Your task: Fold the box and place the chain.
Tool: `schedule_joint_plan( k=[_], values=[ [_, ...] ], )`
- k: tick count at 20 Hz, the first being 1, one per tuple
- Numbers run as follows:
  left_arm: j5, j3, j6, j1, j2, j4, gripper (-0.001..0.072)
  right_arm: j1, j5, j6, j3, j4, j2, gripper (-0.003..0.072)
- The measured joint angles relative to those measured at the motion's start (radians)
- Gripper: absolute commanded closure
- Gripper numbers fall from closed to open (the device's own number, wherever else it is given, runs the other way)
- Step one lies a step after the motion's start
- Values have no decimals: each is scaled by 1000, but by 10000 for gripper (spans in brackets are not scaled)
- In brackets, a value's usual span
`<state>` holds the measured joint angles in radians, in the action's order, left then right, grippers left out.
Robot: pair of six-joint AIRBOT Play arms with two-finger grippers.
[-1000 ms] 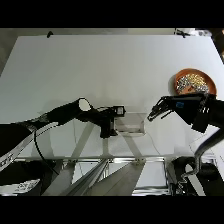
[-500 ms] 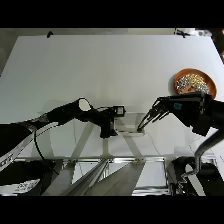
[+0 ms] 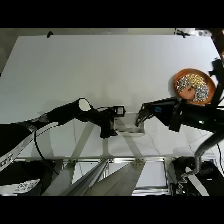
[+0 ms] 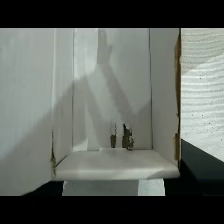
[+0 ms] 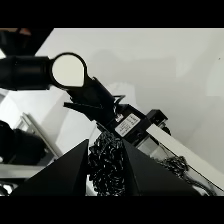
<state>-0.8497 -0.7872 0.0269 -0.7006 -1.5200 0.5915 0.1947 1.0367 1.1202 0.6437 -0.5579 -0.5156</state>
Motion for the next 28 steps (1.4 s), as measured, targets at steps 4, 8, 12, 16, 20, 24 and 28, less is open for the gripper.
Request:
schedule_joint_plan(
  k=[4, 8, 12, 16, 20, 24, 28],
  values=[
    [0, 0, 0, 0, 0, 0, 499, 132, -90, 5, -11, -79, -117, 677],
    [0, 0, 0, 0, 0, 0, 499, 201, -132, 9, -14, -130, -239, 677],
    [0, 0, 0, 0, 0, 0, 499, 250, -138, 53, -16, -219, -344, 676],
    [0, 0, 0, 0, 0, 0, 499, 299, -138, 92, -28, -297, -434, 676],
    [0, 0, 0, 0, 0, 0, 499, 320, -172, 113, -43, -332, -497, 543],
    [0, 0, 0, 0, 0, 0, 499, 325, -198, 144, -48, -368, -525, 485],
    [0, 0, 0, 0, 0, 0, 499, 327, -189, 160, -50, -378, -516, 220]
  ],
)
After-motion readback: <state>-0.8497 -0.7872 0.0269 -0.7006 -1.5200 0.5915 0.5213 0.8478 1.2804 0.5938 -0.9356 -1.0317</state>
